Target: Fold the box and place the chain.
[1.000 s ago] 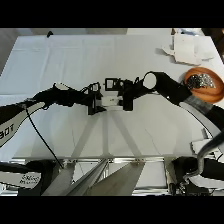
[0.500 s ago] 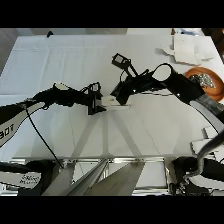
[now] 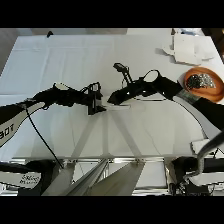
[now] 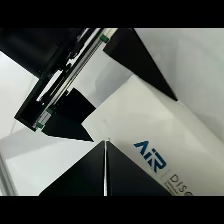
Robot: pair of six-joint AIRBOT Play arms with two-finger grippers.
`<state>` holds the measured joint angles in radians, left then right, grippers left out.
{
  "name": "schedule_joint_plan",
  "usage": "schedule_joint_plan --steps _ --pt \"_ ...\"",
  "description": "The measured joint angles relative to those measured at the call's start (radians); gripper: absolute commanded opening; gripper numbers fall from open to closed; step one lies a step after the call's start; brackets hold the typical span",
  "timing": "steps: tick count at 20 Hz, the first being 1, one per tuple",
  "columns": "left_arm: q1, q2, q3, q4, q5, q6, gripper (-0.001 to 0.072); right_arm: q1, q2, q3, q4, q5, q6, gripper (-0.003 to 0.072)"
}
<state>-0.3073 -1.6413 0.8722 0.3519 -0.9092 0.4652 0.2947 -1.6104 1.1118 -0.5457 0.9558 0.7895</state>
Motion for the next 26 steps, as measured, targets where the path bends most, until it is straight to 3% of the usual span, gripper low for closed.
schedule_joint_plan --steps 8,15,22,26 --pt "-0.001 0.000 0.000 0.003 -0.001 0.003 0.0156 0.027 -0.026 0.000 -0.108 0.011 0.076 0.0013" --pt "0.000 0.000 0.000 -0.008 0.008 -0.006 0.0156 0.020 0.023 -0.003 -0.070 0.045 0.022 0.0013" --pt "0.000 0.000 0.000 -0.001 0.001 -0.002 0.0156 -0.126 0.137 -0.027 0.011 0.076 -0.072 0.0013" --pt "0.000 0.000 0.000 0.000 0.000 -0.001 0.0156 -0.219 0.155 -0.116 0.026 0.104 -0.095 0.0010"
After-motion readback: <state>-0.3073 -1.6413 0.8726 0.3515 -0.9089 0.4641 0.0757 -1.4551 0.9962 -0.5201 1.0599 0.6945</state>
